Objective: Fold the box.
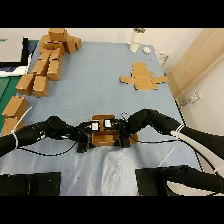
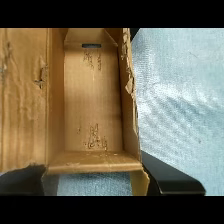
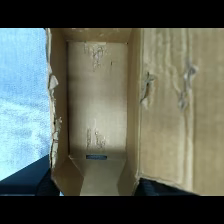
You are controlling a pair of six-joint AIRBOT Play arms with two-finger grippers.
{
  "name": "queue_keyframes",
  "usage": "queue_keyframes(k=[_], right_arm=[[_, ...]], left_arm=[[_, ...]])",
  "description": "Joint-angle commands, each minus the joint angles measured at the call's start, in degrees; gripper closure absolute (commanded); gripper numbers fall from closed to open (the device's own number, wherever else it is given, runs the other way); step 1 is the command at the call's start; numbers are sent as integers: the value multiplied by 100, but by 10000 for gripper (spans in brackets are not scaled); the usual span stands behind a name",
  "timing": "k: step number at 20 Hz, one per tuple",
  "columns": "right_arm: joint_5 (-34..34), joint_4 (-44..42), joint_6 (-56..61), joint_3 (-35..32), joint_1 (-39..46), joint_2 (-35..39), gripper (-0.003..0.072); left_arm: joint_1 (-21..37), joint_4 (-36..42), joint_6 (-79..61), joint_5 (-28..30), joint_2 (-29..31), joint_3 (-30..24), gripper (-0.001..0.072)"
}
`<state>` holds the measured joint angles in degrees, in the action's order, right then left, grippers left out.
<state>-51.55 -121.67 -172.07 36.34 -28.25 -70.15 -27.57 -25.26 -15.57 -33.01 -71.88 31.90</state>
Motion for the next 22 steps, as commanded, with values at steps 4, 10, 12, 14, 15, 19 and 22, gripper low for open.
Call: queue_keyframes(k=[4, 10, 12, 14, 15, 19, 22], right_arm=[[4, 0, 2, 2, 2, -2, 140], [-13, -4, 0, 2, 2, -2, 120], [-146, 149, 0, 2, 2, 13, -34], [-146, 225, 50, 11, 4, 96, -34], [-153, 328, 120, 11, 4, 157, -34], [-625, 973, 431, 13, 4, 402, -34], [-787, 1353, 669, 13, 4, 662, -34]], left_arm=[[4, 0, -2, -2, -2, 4, 183], [4, 0, -2, -4, -2, 4, 183], [4, 0, -2, -2, -2, 4, 183], [4, 0, -2, -2, -4, 4, 183], [4, 0, -2, -2, -2, 4, 183], [4, 0, -2, -2, -2, 4, 183], [4, 0, -2, -2, -2, 4, 183]])
